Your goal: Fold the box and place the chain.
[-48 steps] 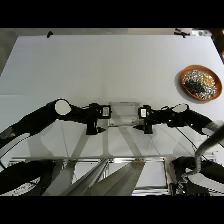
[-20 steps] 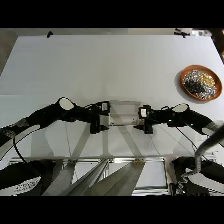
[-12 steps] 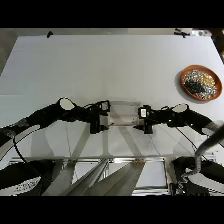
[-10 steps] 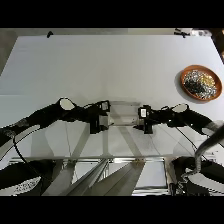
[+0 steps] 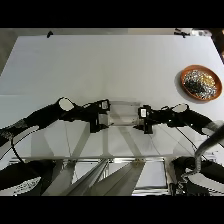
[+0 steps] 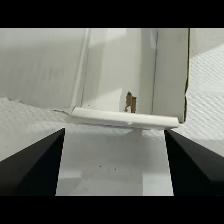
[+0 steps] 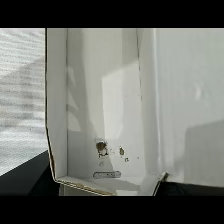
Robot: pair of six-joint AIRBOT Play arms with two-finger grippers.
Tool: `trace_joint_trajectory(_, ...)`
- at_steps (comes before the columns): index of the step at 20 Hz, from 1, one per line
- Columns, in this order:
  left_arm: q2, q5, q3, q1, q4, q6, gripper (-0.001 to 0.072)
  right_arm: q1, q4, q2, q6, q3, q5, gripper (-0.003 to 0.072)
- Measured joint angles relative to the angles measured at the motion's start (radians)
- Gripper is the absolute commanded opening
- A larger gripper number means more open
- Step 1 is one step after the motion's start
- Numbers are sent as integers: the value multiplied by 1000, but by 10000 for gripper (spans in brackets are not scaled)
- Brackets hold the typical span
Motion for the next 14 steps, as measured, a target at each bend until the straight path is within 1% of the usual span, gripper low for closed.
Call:
trace_joint_trajectory(9, 1, 8, 0, -24, -11, 38, 710, 0, 0, 0, 0, 0, 0, 463)
trace_joint_trajectory(14, -27, 32, 0, -39, -46, 57, 705, 0, 0, 0, 0, 0, 0, 463)
